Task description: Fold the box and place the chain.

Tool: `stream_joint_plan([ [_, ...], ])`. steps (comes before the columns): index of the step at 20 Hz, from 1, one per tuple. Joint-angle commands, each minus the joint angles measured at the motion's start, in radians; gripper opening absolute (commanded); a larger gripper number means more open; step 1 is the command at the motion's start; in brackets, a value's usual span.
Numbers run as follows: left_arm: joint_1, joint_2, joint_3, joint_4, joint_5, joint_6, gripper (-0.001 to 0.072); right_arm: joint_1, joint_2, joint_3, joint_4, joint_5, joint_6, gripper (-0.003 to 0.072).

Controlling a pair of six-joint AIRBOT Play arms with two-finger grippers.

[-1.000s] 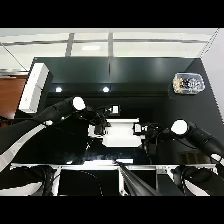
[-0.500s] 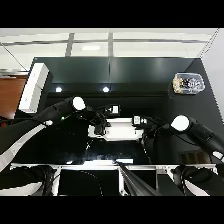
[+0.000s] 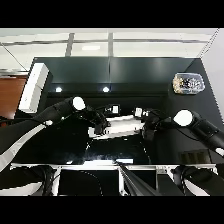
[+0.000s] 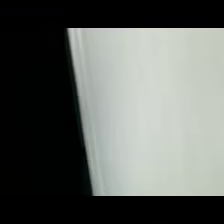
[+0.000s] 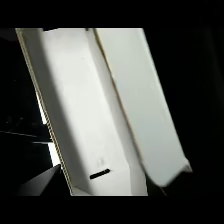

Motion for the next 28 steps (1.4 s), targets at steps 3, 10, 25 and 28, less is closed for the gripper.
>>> stream_joint_plan([
  [3, 0.000, -0.001, 0.000, 0.002, -0.003, 0.002, 0.0032, -0.057, 0.001, 0.011, 0.026, 0.013, -0.035, 0.0600],
  [10, 0.000, -0.001, 0.000, 0.002, -0.003, 0.002, 0.0032, -0.056, -0.009, 0.010, 0.139, 0.056, -0.124, 0.0600],
  [25, 0.000, -0.002, 0.000, 0.002, -0.001, 0.002, 0.0032, -0.056, -0.079, -0.127, 0.296, 0.010, -0.383, 0.0600],
  [28, 0.000, -0.002, 0.000, 0.002, -0.001, 0.002, 0.0032, -0.056, -0.107, -0.127, 0.295, 0.000, -0.419, 0.0600],
])
